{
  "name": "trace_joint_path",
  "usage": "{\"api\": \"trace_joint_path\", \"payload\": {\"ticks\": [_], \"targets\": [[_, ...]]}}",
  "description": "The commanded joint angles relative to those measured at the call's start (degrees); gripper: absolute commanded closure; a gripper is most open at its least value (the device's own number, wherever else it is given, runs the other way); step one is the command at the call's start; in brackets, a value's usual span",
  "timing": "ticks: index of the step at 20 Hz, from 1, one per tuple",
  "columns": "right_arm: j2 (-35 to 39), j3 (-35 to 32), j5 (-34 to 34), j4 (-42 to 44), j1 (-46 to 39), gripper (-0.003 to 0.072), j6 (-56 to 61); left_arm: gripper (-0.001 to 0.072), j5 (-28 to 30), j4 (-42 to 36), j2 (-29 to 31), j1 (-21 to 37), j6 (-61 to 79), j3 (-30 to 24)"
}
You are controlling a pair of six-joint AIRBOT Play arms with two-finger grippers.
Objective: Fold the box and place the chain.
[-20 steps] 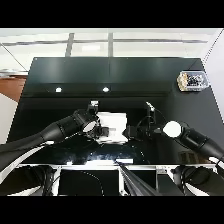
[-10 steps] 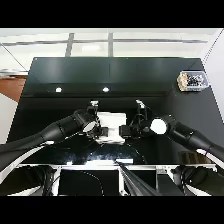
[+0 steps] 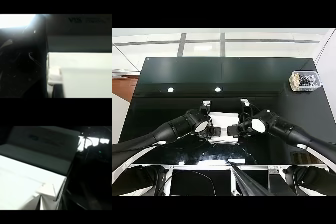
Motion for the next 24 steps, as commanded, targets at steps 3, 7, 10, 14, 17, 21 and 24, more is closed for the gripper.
{"api": "trace_joint_path", "payload": {"ticks": [3, 7, 10, 14, 17, 21, 24], "targets": [[-4.28, 2.95, 4.46, -4.17, 2.08, 0.045, 4.13, 0.0681, -0.09, 0.0, -0.02, 0.0, 0.0, 0.04], [-4.85, 2.99, 4.87, -5.16, 2.86, 0.0451, 7.37, 0.068, -0.07, 0.0, -0.02, 0.0, 0.0, 0.04], [-5.66, 4.59, 6.29, -7.89, 3.32, 0.045, 9.81, 0.068, -0.09, 0.0, -0.02, 0.0, 0.0, 0.04], [-7.72, 6.25, 7.19, -7.85, 3.32, 0.0451, 11.85, 0.068, -0.09, 0.0, -0.02, 0.0, 0.0, 0.04], [-9.05, 6.29, 8.07, -7.37, 3.34, 0.0451, 12.7, 0.068, -0.09, 0.0, -0.02, 0.0, 0.0, 0.04], [-9.86, 6.64, 8.02, -7.41, 3.32, 0.0451, 13.92, 0.068, -0.11, 0.0, -0.02, 0.0, 0.0, 0.04], [-9.88, 7.04, 7.69, -7.43, 3.32, 0.0509, 13.9, 0.068, -0.13, 0.0, -0.02, 0.0, 0.0, 0.04]]}}
